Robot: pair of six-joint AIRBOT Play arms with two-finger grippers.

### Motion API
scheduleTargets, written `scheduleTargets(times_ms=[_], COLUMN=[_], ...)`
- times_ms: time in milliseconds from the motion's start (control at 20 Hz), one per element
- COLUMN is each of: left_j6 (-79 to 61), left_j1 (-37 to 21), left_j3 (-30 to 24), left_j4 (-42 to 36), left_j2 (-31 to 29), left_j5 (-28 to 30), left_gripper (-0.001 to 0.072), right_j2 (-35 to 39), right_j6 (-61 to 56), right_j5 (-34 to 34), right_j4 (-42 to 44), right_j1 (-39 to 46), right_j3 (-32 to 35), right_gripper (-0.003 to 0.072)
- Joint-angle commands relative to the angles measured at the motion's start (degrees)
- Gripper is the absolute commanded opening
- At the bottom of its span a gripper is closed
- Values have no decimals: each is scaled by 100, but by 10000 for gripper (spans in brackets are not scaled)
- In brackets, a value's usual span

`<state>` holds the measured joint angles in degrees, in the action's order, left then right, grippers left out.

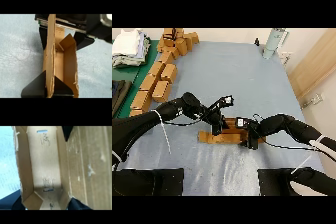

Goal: Fold the box.

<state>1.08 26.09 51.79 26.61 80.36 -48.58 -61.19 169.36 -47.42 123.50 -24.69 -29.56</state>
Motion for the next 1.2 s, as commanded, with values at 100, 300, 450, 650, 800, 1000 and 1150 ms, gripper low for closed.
scheduleTargets(times_ms=[100, 300, 450, 650, 800, 1000, 1150], left_j6=[-2, 0, 0, -2, -2, -2, -2], left_j1=[0, 0, 0, 0, 0, 0, 0], left_j3=[4, 4, 4, 4, 4, 4, 4], left_j4=[2, 2, 0, 0, 0, 0, 0], left_j2=[0, 0, 0, 0, 2, 0, 0], left_j5=[4, 2, 4, 4, 4, 2, 2], left_gripper=[12, 12, 12, 12, 12, 12, 12], right_j2=[-42, -39, -39, -39, -39, -39, -39], right_j6=[-2, 0, 0, 0, -2, 0, 0], right_j5=[46, 114, 144, 140, 118, 120, 120], right_j4=[-11, -13, -11, -11, -9, -11, -11], right_j1=[-4, -7, -7, -7, -4, -4, -4], right_j3=[39, 96, 96, 96, 96, 94, 94], right_gripper=[628, 531, 531, 531, 531, 531, 531])
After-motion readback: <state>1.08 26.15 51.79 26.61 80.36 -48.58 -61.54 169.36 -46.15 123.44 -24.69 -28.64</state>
